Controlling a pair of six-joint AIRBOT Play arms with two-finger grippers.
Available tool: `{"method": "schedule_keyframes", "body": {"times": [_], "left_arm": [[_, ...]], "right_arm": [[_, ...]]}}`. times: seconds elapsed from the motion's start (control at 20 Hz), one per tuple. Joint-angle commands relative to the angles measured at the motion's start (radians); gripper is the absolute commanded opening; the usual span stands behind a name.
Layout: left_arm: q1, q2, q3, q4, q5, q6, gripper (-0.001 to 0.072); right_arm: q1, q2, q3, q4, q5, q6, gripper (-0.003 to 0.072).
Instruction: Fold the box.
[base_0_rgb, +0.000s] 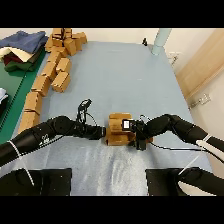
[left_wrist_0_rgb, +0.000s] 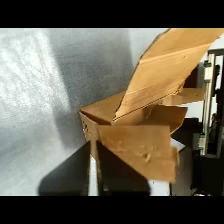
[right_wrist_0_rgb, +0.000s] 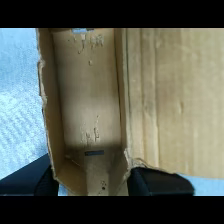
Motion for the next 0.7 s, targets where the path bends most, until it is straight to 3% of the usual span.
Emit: {"method": "schedule_keyframes", "body": {"times": [0.0,0.3,0.55,0.6,0.65], "left_arm": [[0.002,-0.005,0.014,-0.005,-0.008,0.038,0.0425],[0.004,-0.009,0.031,-0.009,-0.045,0.043,0.0427],[0.002,-0.027,0.043,-0.147,-0.095,0.171,0.0432],[0.002,-0.042,0.043,-0.169,-0.104,0.180,0.0563],[0.002,-0.055,0.043,-0.187,-0.114,0.182,0.0607]], "right_arm": [[0.000,0.000,0.000,0.000,0.000,0.000,0.0477],[0.000,0.000,0.000,0.000,0.000,0.000,0.0477],[0.000,0.000,0.000,0.000,0.000,0.000,0.0476],[0.000,0.000,0.000,0.000,0.000,0.000,0.0477],[0.000,0.000,0.000,0.000,0.000,0.000,0.0477]]}}
